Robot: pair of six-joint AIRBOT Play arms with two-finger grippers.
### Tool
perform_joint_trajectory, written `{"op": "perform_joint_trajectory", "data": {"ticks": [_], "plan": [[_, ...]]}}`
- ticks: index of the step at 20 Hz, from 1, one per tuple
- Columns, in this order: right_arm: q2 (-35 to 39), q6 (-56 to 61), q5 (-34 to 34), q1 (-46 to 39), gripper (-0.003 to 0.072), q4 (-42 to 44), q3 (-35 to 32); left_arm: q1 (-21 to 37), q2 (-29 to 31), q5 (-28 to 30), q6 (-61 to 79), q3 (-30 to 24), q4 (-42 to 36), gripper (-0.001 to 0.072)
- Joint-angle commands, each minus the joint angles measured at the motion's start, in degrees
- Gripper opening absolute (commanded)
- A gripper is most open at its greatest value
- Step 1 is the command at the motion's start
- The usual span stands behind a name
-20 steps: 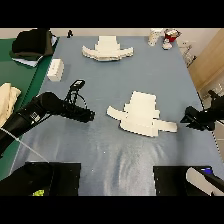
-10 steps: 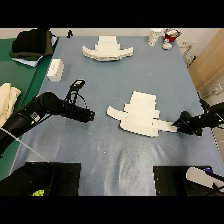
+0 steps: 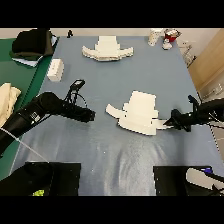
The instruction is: Fold the box.
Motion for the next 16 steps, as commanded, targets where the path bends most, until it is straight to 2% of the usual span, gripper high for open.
{"op": "perform_joint_trajectory", "data": {"ticks": [1, 4, 5, 6, 10, 12, 16], "plan": [[0.0, -1.3, -0.1, 3.1, 0.0002, 1.7, 0.8, 0.0, 0.0, 0.3, 0.0, 0.0, -2.6, 0.0017], [2.1, -6.1, -4.1, 9.1, 0.0002, 5.6, 0.4, 0.5, 0.0, 0.3, 0.0, 1.5, -3.0, 0.0021], [4.0, -6.6, -3.7, 12.1, 0.0002, 5.5, -0.7, 1.3, 0.0, 0.0, 0.0, 2.5, -3.0, 0.0211], [6.1, -7.1, -2.6, 14.6, 0.0002, 5.5, -2.4, 2.6, 0.0, -0.8, 0.0, 3.6, -3.0, 0.0443], [15.8, -10.1, 7.2, 23.1, 0.0002, 4.9, -10.4, 9.4, -1.9, -6.6, 0.8, 7.2, -4.1, 0.0460], [18.3, -10.6, 10.4, 26.2, 0.0003, 4.5, -12.2, 12.6, -5.0, -9.1, 6.4, 7.3, -10.3, 0.0459], [19.1, -10.7, 12.2, 29.8, 0.0003, 4.5, -12.7, 16.0, -13.8, -13.8, 20.6, 7.3, -25.8, 0.0459]]}}
